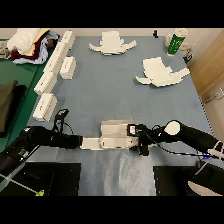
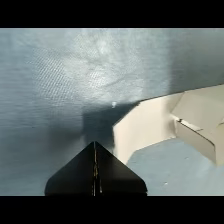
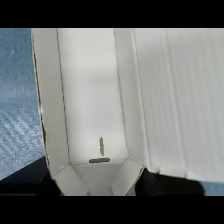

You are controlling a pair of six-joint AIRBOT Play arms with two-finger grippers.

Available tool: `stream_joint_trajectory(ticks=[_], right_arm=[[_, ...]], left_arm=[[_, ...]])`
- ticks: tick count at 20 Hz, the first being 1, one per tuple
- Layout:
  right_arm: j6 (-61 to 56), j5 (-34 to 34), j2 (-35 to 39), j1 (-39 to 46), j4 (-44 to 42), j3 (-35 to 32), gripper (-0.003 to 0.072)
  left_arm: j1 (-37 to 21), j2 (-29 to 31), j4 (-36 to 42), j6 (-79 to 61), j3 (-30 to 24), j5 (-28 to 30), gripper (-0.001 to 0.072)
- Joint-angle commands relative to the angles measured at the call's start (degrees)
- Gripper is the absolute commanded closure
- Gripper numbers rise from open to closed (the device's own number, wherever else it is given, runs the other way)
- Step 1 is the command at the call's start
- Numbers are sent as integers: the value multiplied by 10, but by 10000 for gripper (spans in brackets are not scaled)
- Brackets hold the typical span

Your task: Fold the box.

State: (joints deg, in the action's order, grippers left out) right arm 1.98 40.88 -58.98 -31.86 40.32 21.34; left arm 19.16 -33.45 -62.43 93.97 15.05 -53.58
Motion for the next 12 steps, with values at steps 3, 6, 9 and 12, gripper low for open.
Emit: stream_joint_trajectory(ticks=[3, 6, 9, 12], right_arm=[[0, 0, 0, 0, 0, 0, 178], [0, 0, 0, 0, 0, 0, 177], [0, 0, 0, 0, 0, 0, 178], [0, 0, 0, 0, 0, 0, 177]], left_arm=[[75, -85, 148, -36, -12, 107, 696], [120, -99, 159, -42, 17, 122, 698], [120, -86, 162, -40, 59, 117, 696], [119, -86, 179, -40, 68, 116, 693]])
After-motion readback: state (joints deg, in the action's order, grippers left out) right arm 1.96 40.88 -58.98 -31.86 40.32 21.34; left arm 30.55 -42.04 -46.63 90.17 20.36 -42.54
